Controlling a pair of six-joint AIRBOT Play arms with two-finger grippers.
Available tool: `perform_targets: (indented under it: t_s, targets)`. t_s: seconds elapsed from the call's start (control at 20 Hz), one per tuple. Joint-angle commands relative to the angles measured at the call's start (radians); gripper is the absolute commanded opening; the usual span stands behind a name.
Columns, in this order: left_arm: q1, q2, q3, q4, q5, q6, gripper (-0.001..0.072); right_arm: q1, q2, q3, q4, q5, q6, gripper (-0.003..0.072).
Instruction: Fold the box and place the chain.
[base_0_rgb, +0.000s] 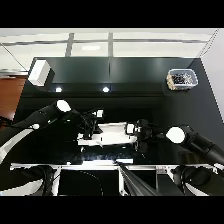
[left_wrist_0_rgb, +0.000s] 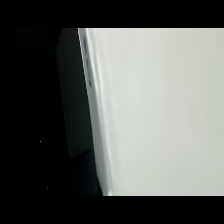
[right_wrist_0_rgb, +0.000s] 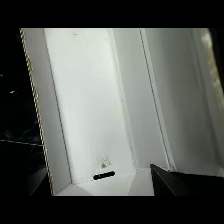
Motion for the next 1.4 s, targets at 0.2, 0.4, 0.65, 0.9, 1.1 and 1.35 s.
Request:
perform_targets:
  t_s: [0.2, 0.4, 0.65, 0.9, 1.1, 1.35]
  targets:
    - [0.000, 0.000, 0.001, -0.003, -0.005, 0.000, 0.0030, -0.010, 0.003, 0.026, -0.038, -0.023, 0.029, 0.0683]
    - [0.000, 0.000, 0.001, -0.003, -0.005, 0.000, 0.0030, -0.068, 0.003, 0.026, -0.034, -0.005, 0.035, 0.0683]
    - [0.000, 0.000, 0.001, -0.003, -0.004, 0.000, 0.0030, -0.083, 0.000, 0.026, 0.042, 0.027, -0.033, 0.0683]
    - [0.000, 0.000, 0.001, -0.003, -0.002, 0.000, 0.0030, -0.084, -0.027, 0.026, 0.106, -0.044, -0.091, 0.0683]
    - [0.000, 0.000, 0.001, -0.003, 0.003, 0.000, 0.0030, -0.084, -0.074, 0.026, 0.122, 0.035, -0.150, 0.0683]
    - [0.000, 0.000, 0.001, -0.003, 0.003, 0.000, 0.0031, -0.085, -0.109, 0.026, 0.241, 0.070, -0.291, 0.0683]
